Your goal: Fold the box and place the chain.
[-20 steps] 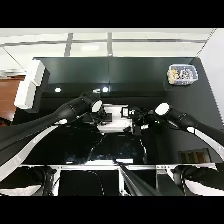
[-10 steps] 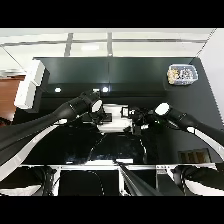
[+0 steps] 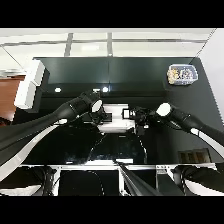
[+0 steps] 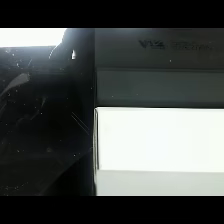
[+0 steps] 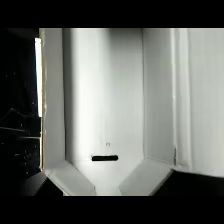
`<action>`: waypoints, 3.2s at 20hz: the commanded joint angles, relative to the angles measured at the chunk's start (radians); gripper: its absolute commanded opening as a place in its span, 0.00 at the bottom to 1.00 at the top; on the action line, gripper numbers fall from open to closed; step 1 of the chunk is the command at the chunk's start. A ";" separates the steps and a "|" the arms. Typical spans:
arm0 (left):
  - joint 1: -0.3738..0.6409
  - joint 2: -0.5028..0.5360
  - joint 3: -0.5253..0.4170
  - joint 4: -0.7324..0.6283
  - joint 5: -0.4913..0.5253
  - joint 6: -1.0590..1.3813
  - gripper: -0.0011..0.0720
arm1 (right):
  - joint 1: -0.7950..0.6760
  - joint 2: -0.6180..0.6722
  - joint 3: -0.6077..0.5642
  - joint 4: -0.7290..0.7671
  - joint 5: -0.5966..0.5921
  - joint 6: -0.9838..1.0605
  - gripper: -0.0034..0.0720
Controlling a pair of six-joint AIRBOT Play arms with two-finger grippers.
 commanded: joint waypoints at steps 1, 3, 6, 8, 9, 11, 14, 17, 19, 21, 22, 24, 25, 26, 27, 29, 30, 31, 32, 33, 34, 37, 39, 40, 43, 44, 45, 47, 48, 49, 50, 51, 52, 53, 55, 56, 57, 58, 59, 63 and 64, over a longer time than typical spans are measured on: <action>0.000 0.001 0.001 0.000 -0.001 0.003 0.05 | -0.005 0.059 0.000 -0.094 0.019 0.048 0.89; 0.000 0.001 0.001 0.000 -0.001 0.003 0.05 | -0.007 0.065 0.000 -0.090 0.018 0.048 0.75; 0.000 0.001 0.001 0.000 -0.003 0.003 0.05 | -0.006 0.064 0.000 -0.059 0.023 0.048 0.30; 0.000 0.000 0.001 0.000 -0.003 0.003 0.05 | -0.006 0.063 0.000 -0.005 0.023 0.048 0.30; 0.000 0.000 0.001 0.000 -0.003 0.003 0.05 | -0.006 0.058 0.000 0.035 0.022 0.048 0.29; 0.000 0.000 0.001 0.000 -0.003 0.003 0.05 | -0.006 0.039 0.000 0.125 0.022 0.048 0.19; 0.000 0.000 0.001 0.000 -0.003 0.003 0.05 | 0.012 -0.014 0.000 0.240 0.012 0.047 0.19; 0.000 0.000 0.001 0.000 -0.004 0.003 0.05 | 0.023 -0.048 0.000 0.250 0.015 0.048 0.19; 0.000 0.000 0.001 0.000 -0.007 0.003 0.05 | 0.023 -0.048 0.000 0.249 0.014 0.057 0.19; 0.000 0.000 0.001 0.000 -0.007 0.003 0.05 | 0.023 -0.048 0.000 0.251 0.010 0.080 0.38; 0.000 0.000 0.001 0.000 -0.007 0.003 0.05 | 0.023 -0.048 0.000 0.251 0.008 0.096 0.50; 0.000 0.000 0.001 0.000 -0.007 0.003 0.05 | 0.023 -0.048 0.000 0.250 0.008 0.115 0.35; 0.000 0.000 0.001 0.000 -0.007 0.003 0.05 | 0.023 -0.048 0.000 0.253 0.007 0.117 0.61; 0.000 0.000 0.001 0.000 -0.007 0.003 0.05 | 0.023 -0.048 0.000 0.249 0.014 0.129 0.45; 0.000 0.000 0.001 0.000 -0.007 0.003 0.05 | 0.020 -0.045 0.000 0.233 0.032 0.166 0.11; 0.000 0.000 0.001 -0.001 -0.005 0.003 0.05 | -0.012 0.000 0.010 0.135 0.110 0.363 0.07; 0.000 0.000 0.001 0.000 -0.007 0.003 0.05 | -0.045 0.043 0.031 0.048 0.163 0.525 0.07; 0.000 0.000 0.001 0.000 -0.008 0.003 0.05 | -0.099 0.096 0.064 -0.060 0.230 0.696 0.07; 0.000 0.000 0.001 0.000 -0.011 0.002 0.05 | -0.164 0.145 0.094 -0.151 0.283 0.848 0.07; 0.000 0.000 0.001 0.000 -0.012 0.003 0.05 | -0.249 0.191 0.109 -0.209 0.314 1.004 0.07; 0.000 0.000 0.001 0.000 -0.025 0.003 0.05 | -0.341 0.217 0.106 -0.205 0.328 1.136 0.07; 0.000 0.000 0.001 -0.001 -0.028 0.002 0.05 | -0.590 0.211 0.020 -0.023 0.338 1.206 0.07; 0.001 0.000 0.001 0.000 -0.027 0.002 0.05 | -0.687 0.193 -0.079 0.105 0.297 1.206 0.07; 0.000 0.000 0.001 0.000 -0.027 0.002 0.05 | -0.705 0.174 -0.120 0.140 0.294 1.206 0.07; 0.000 0.000 0.001 -0.001 -0.028 0.002 0.05 | -0.654 0.103 -0.182 0.144 0.321 1.206 0.07; 0.000 0.000 0.001 -0.001 -0.027 0.002 0.05 | -0.616 0.081 -0.192 0.143 0.336 1.200 0.07; 0.001 0.000 0.001 0.000 -0.026 0.002 0.05 | -0.566 0.060 -0.194 0.144 0.331 1.186 0.07; 0.000 0.000 0.001 -0.001 -0.024 0.002 0.05 | -0.481 0.033 -0.193 0.222 0.283 1.117 0.07; 0.000 0.000 0.001 -0.001 -0.024 0.002 0.05 | -0.447 0.026 -0.193 0.296 0.262 1.062 0.07; 0.000 0.000 0.001 -0.001 -0.025 0.002 0.05 | -0.422 0.023 -0.193 0.357 0.249 1.017 0.07; 0.000 0.000 0.001 -0.001 -0.025 0.002 0.05 | -0.399 0.024 -0.190 0.405 0.244 0.978 0.07; 0.000 0.000 0.001 -0.001 -0.026 0.002 0.05 | -0.386 0.024 -0.188 0.436 0.249 0.951 0.07; 0.000 0.000 0.001 -0.001 -0.025 0.003 0.05 | -0.378 0.024 -0.185 0.450 0.260 0.939 0.07; 0.000 0.000 0.001 -0.001 -0.025 0.003 0.05 | -0.373 0.024 -0.181 0.450 0.276 0.939 0.07; 0.000 0.000 0.001 -0.001 -0.025 0.003 0.05 | -0.360 0.024 -0.176 0.446 0.313 0.940 0.08; 0.000 0.000 0.001 -0.001 -0.026 0.002 0.05 | -0.351 0.024 -0.175 0.451 0.321 0.940 0.08; 0.000 0.000 0.001 -0.001 -0.026 0.002 0.05 | -0.341 0.024 -0.171 0.449 0.325 0.939 0.12; 0.000 0.000 0.001 -0.001 -0.025 0.002 0.05 | -0.332 0.024 -0.164 0.450 0.325 0.940 0.45; 0.000 0.000 0.001 -0.001 -0.026 0.003 0.05 | -0.323 0.024 -0.156 0.449 0.325 0.940 0.63; 0.000 0.000 0.001 -0.001 -0.026 0.002 0.05 | -0.275 0.024 -0.101 0.448 0.332 0.940 0.64; 0.000 0.000 0.001 -0.001 -0.026 0.002 0.05 | -0.255 0.024 -0.086 0.447 0.331 0.945 0.64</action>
